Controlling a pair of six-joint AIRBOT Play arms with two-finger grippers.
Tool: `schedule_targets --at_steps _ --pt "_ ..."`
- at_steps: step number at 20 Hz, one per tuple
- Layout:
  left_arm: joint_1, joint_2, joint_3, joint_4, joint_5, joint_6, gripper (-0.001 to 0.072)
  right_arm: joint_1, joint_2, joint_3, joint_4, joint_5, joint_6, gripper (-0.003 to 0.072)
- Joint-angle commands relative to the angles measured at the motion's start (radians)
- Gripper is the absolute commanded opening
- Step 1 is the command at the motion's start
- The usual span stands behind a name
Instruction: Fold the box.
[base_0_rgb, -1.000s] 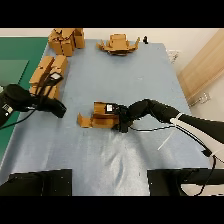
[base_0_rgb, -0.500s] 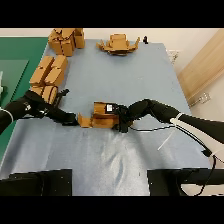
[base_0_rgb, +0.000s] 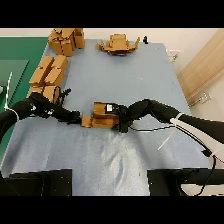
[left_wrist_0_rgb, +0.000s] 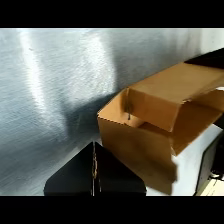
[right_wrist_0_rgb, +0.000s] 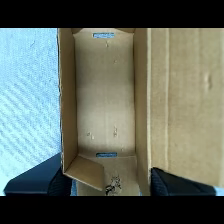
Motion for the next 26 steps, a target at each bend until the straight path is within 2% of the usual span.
schedule_targets --at_steps 1,5,9,10,11,17,18,19,23,26 --pt "-0.002 -0.001 0.0 -0.118 -0.064 0.123 0.0017 0.0 0.0 0.001 0.001 0.0 0.0 0.0526" --pt "-0.002 0.0 0.0 -0.229 -0.135 0.265 0.0018 0.0 0.0 0.001 0.001 -0.001 0.0 0.0526" --pt "-0.002 0.0 0.0 -0.257 -0.154 0.322 0.0023 0.0 0.0 0.001 0.001 -0.005 0.001 0.0526" --pt "-0.002 0.0 0.0 -0.264 -0.154 0.319 0.0224 0.0 0.0 0.001 0.001 -0.004 0.001 0.0526" --pt "-0.002 0.0 0.0 -0.271 -0.153 0.314 0.0321 0.0 0.0 0.001 0.001 -0.005 0.001 0.0526" --pt "-0.016 0.0 0.0 -0.297 -0.138 0.314 0.0323 0.0 0.0 0.001 0.001 -0.004 0.001 0.0526" --pt "-0.029 0.0 0.002 -0.292 -0.134 0.309 0.0409 0.0 0.0 0.001 0.002 -0.004 0.0 0.0526" --pt "-0.049 0.0 0.011 -0.269 -0.114 0.289 0.0525 0.0 0.0 0.001 0.002 -0.004 0.001 0.0526" --pt "-0.122 0.0 0.112 -0.05 -0.058 0.012 0.0536 0.0 0.0 0.001 0.002 -0.004 0.0 0.0526" --pt "-0.176 0.0 0.208 0.097 -0.069 -0.237 0.0535 0.0 0.0 0.001 0.001 -0.004 0.0 0.0526"
